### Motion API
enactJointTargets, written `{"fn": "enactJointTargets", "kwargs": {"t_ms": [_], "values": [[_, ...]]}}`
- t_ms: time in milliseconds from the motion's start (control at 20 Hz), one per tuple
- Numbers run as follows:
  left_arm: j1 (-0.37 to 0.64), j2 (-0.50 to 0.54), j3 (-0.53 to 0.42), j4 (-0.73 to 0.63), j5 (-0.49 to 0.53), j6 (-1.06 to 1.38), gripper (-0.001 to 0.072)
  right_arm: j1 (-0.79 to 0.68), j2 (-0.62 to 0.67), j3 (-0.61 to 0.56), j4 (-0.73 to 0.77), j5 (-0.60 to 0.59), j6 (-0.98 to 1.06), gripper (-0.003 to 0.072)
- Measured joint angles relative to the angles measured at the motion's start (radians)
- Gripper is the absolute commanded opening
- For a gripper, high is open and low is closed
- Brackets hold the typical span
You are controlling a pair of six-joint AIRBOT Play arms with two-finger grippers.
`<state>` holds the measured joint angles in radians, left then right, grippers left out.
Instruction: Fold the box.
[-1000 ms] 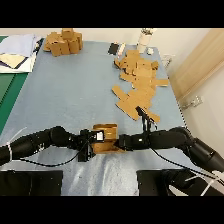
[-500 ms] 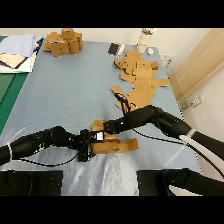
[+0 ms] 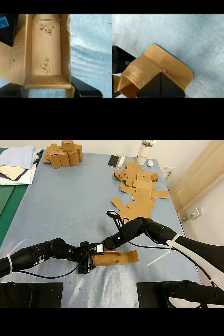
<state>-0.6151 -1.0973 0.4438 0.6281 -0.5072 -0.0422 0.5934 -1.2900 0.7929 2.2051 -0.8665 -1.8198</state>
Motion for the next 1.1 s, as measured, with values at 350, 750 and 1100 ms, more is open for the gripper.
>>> {"fn": "enactJointTargets", "kwargs": {"t_ms": [350, 750, 1100], "values": [[0.000, 0.000, 0.000, 0.000, 0.000, 0.000, 0.0522, 0.000, 0.106, 0.024, -0.077, -0.053, -0.077, 0.0001], [0.000, 0.000, 0.000, 0.000, 0.000, 0.000, 0.0522, 0.060, 0.473, -0.106, -0.279, -0.324, -0.139, 0.0572], [0.000, 0.000, 0.000, 0.000, 0.000, 0.000, 0.0522, 0.122, 0.529, -0.293, -0.430, -0.130, -0.485, 0.0572]]}}
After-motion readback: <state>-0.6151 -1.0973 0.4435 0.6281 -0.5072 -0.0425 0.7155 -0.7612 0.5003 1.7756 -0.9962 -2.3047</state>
